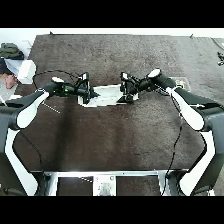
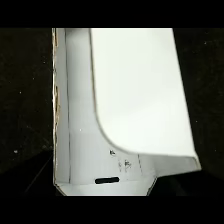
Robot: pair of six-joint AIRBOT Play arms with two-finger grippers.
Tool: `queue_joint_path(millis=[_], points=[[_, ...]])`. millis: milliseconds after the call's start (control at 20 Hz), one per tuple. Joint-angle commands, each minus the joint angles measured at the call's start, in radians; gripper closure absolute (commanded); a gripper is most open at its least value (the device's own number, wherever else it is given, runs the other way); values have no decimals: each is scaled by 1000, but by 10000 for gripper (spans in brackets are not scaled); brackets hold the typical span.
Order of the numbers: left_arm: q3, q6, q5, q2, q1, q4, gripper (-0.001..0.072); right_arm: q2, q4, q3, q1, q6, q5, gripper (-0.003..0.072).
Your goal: Fold the box and place the chain.
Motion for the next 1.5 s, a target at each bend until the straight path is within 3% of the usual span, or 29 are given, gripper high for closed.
queue_joint_path(millis=[0, 500, 750, 1450], points=[[0, 0, 1, -1, 0, -1, 698, -24, 14, 5, 0, 1, 16, 88], [0, 0, 1, -1, 0, 0, 698, -60, 18, 13, 0, 6, 23, 94], [0, 0, 1, -1, 0, 0, 698, -121, 28, 108, 0, 77, 89, 94], [0, 0, 1, -1, 0, -1, 698, -122, -24, 108, 3, 57, 70, 94]])
